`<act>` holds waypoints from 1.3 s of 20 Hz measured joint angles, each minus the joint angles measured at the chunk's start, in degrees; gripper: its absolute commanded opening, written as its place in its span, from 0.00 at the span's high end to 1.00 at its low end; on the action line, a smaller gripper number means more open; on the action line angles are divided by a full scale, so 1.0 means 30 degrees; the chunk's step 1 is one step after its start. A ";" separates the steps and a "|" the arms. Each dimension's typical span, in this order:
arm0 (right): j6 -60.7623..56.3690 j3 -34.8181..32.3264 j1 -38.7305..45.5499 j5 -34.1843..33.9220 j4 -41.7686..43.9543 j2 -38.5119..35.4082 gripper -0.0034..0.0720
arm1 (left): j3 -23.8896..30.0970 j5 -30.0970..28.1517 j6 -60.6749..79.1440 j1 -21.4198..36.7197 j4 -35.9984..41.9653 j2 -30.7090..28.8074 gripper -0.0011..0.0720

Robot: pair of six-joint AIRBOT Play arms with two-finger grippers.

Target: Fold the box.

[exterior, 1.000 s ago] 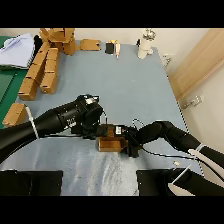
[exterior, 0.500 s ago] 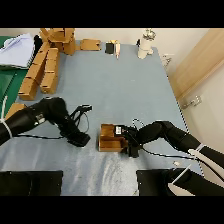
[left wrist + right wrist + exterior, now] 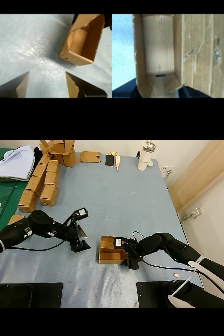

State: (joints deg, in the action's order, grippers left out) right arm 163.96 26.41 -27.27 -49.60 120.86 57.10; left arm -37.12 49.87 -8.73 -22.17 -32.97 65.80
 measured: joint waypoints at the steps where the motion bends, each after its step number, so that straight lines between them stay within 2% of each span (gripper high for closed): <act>1: 0.0000 0.0000 0.0000 0.0000 0.0000 0.0000 0.29 | 0.0015 -0.0321 0.0969 -0.0357 0.0138 -0.0007 0.00; 5: 0.0000 0.0000 0.0000 0.0000 -0.0007 0.0000 0.29 | 0.0087 -0.0831 0.4116 -0.1719 0.0605 0.0066 0.00; 11: 0.0000 0.0000 0.0000 0.0000 -0.0007 0.0000 0.29 | 0.0095 -0.0867 0.6433 -0.1989 0.0940 0.1035 0.00; 16: 0.0007 0.0000 0.0000 0.0000 -0.0007 0.0000 0.29 | 0.0481 -0.0503 0.6951 -0.2208 0.0998 0.1297 0.00; 26: 0.0000 0.0000 0.0000 0.0000 -0.0007 0.0000 0.29 | 0.1005 -0.2120 0.7045 -0.4328 0.1486 0.1501 0.00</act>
State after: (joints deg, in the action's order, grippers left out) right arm 163.96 26.41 -27.27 -49.60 120.84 57.10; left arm -34.11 43.51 12.40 -35.16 -28.51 70.30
